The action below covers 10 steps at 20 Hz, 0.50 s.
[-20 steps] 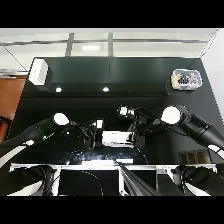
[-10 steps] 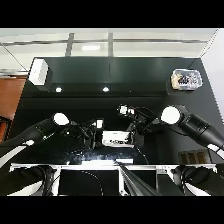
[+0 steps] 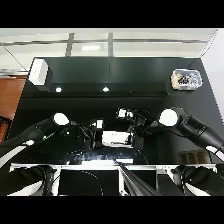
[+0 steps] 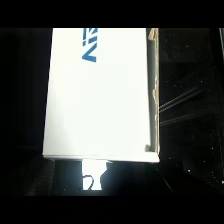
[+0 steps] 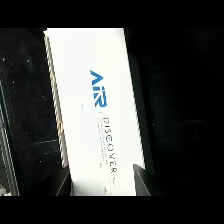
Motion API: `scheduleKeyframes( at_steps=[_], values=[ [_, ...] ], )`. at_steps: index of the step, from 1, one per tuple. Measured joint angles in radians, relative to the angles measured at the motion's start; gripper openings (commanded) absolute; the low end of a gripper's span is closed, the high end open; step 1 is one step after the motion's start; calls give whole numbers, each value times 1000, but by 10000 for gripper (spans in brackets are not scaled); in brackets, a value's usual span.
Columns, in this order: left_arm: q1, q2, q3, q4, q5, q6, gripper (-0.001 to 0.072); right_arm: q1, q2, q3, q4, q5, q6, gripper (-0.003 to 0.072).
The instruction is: Fold the box and place the chain.
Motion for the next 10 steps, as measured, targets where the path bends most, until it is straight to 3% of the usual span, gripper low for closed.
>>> scheduleKeyframes(
  at_steps=[10],
  values=[
    [0, 0, 0, -1, 0, -3, 338, 4, 0, -2, -27, 16, 0, 418]
  ],
)
